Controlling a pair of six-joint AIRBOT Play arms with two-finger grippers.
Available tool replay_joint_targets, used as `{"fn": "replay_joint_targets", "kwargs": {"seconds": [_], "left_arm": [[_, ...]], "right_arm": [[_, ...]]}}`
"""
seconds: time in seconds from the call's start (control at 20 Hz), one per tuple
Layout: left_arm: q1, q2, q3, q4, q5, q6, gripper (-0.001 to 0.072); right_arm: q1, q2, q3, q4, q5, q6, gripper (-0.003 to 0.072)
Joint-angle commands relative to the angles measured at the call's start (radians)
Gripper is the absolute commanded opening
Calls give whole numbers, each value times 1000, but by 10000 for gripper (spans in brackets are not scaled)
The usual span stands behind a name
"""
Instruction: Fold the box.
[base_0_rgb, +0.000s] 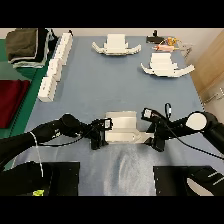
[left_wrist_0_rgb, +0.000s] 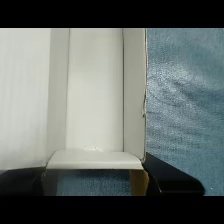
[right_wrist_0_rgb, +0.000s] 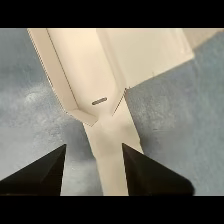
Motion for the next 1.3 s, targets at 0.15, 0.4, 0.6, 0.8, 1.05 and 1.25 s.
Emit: {"fn": "replay_joint_targets", "kwargs": {"seconds": [0.15, 0.4, 0.6, 0.8, 1.05, 1.25], "left_arm": [[1, 0, 0, 0, 0, 0, 503], [1, 0, 0, 0, 0, 0, 503], [1, 0, 0, 0, 0, 0, 503], [1, 0, 0, 0, 0, 0, 503], [1, 0, 0, 0, 0, 0, 503], [1, 0, 0, 0, 0, 0, 503]], "right_arm": [[85, -105, -40, 80, -212, -251, 560], [97, -105, -40, 103, -254, -293, 331], [97, -105, -41, 192, -253, -359, 218], [97, -119, -41, 243, -264, -404, 217], [155, -179, -41, 278, -314, -413, 476], [158, -183, -40, 251, -318, -407, 614]]}}
